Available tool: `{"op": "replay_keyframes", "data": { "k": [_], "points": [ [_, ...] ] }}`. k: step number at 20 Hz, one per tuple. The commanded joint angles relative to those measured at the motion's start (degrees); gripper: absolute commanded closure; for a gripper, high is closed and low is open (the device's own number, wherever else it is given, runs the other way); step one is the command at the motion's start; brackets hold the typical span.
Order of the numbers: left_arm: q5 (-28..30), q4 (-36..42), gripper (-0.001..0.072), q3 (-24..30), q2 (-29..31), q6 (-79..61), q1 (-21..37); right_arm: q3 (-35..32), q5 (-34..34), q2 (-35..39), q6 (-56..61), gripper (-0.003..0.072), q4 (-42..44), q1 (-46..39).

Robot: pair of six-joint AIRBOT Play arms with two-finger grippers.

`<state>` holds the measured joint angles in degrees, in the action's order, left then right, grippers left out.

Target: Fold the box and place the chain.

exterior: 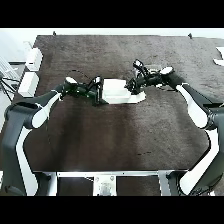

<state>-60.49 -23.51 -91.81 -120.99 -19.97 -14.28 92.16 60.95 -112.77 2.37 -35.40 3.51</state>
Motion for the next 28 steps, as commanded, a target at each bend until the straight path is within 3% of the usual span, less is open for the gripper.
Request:
{"op": "replay_keyframes", "data": {
  "k": [1,5,9,10,11,12,27,28],
  "points": [
    [0.02,-0.02,0.0183,0.0,0.02,0.0,0.04,0.98,1.9,1.7,-1.29,0.0688,-0.24,-0.04],
    [0.0,-0.02,0.0184,0.02,0.02,0.0,0.04,0.31,2.54,9.35,-1.16,0.0689,-4.76,-0.96],
    [0.0,-0.02,0.0184,0.02,0.02,0.0,0.04,-5.46,3.15,17.09,-1.07,0.0665,-14.56,-2.4],
    [0.02,-0.02,0.0183,0.0,0.02,0.0,0.04,-6.73,3.15,17.55,-1.07,0.0415,-17.7,-2.82],
    [0.02,-0.02,0.0183,0.02,0.02,0.0,0.04,-7.82,3.15,17.53,-1.07,0.0111,-19.3,-3.32],
    [0.0,-0.02,0.0183,0.02,0.02,0.0,0.04,-9.2,2.93,17.49,-1.38,0.0054,-19.5,-3.8],
    [0.02,-0.02,0.0184,0.02,0.02,0.0,0.04,-11.63,-4.44,10.01,-6.05,0.0055,-16.57,2.56],
    [0.02,-0.02,0.0183,0.0,0.02,0.0,0.04,-11.65,-4.42,10.01,-6.05,0.0095,-16.06,2.58]
  ]
}}
